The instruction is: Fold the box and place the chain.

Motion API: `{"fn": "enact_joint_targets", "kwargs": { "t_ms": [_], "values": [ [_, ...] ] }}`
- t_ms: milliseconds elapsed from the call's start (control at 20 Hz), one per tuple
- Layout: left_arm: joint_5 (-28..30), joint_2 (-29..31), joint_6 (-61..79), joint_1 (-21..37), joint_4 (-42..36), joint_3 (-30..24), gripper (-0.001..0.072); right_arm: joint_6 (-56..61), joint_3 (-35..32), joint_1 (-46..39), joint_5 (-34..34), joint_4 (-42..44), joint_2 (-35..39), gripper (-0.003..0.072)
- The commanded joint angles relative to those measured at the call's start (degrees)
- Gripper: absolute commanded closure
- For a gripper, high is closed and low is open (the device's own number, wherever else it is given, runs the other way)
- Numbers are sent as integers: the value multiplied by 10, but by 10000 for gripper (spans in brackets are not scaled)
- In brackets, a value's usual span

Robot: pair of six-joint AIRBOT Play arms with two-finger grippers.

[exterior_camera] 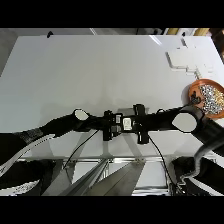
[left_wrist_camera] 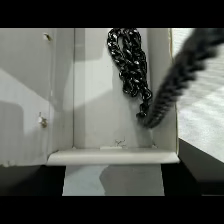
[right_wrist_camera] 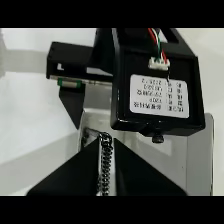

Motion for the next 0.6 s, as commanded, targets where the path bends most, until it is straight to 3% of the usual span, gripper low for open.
{"fn": "enact_joint_targets", "kwargs": {
  "t_ms": [0,150,300,400,450,550],
  "values": [
    [0,0,0,0,0,0,506,30,0,3,-18,-44,-11,442],
    [0,0,0,0,0,0,506,28,0,-24,-3,-57,33,442],
    [0,0,0,0,0,0,505,27,0,-88,49,-128,77,445],
    [0,0,0,0,0,0,505,-2,0,-156,98,-147,76,460],
    [0,0,0,0,0,0,505,-24,-2,-188,105,-146,70,513],
    [0,0,0,0,0,0,506,-72,-17,-240,95,-143,50,518]
  ]
}}
